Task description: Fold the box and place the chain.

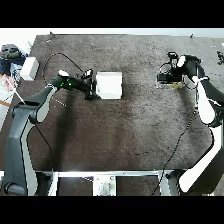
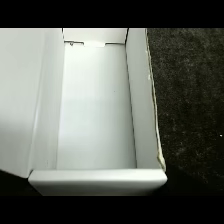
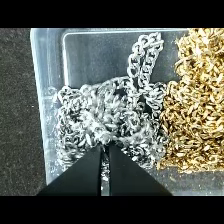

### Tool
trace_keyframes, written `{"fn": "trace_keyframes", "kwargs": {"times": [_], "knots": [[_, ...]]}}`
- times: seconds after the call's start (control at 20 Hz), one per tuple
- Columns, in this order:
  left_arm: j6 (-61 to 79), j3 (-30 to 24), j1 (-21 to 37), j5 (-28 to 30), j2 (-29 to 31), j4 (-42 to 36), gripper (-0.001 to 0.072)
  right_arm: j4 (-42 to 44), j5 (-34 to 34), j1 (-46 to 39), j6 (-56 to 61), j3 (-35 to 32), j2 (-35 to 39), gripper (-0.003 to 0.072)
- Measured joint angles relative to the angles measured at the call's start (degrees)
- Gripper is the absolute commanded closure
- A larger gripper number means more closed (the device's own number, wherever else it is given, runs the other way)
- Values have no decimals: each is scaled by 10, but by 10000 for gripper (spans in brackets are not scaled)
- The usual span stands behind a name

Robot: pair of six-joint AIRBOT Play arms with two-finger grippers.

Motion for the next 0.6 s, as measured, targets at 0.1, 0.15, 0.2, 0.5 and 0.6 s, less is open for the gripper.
{"fn": "trace_keyframes", "kwargs": {"times": [0.1,0.15,0.2,0.5,0.6], "knots": [[0,0,0,0,0,0,373,0,-1,0,-1,0,4,657],[0,0,0,0,0,0,373,0,-2,0,-1,0,9,658],[0,0,0,0,0,0,373,0,-3,0,-2,0,15,673],[0,0,0,0,0,0,373,1,10,5,-3,0,96,673],[0,0,0,0,0,0,373,1,13,11,-5,0,142,673]]}}
